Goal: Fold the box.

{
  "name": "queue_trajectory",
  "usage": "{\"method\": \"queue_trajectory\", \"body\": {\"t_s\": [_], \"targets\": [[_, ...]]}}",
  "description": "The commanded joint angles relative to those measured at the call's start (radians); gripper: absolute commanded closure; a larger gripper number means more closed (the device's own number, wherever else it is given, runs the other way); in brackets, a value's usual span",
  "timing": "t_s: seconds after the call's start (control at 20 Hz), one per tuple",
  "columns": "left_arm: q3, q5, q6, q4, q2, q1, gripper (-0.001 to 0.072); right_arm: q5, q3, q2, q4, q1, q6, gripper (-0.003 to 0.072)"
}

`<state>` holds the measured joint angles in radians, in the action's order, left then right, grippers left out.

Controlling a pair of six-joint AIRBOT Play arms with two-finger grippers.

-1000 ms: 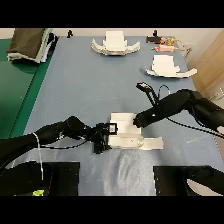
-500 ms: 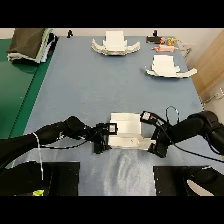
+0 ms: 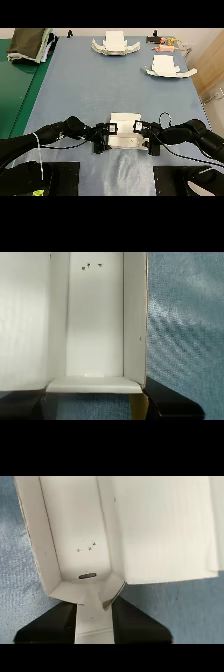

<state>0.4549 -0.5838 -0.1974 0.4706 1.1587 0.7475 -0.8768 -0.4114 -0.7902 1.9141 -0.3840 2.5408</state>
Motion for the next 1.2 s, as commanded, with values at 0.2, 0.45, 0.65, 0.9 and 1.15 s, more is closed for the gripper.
{"method": "queue_trajectory", "body": {"t_s": [0.2,0.45,0.65,0.9,1.15], "targets": [[0.0,0.0,0.0,0.0,0.001,0.0,0.0197,0.029,0.003,-0.021,0.035,-0.011,0.019,0.0546],[0.0,0.001,0.0,0.0,0.001,0.0,0.0197,0.044,0.003,-0.021,0.125,-0.011,0.019,0.0606],[0.0,0.001,0.0,0.0,0.001,0.0,0.0197,0.058,0.003,-0.031,0.142,-0.011,0.018,0.0603],[0.0,0.0,0.0,0.0,0.001,0.0,0.0198,0.061,0.003,-0.103,0.209,-0.011,0.019,0.007],[0.0,0.001,0.0,0.0,0.001,0.0,0.0197,0.055,-0.004,-0.113,0.188,-0.011,0.018,0.0085]]}}
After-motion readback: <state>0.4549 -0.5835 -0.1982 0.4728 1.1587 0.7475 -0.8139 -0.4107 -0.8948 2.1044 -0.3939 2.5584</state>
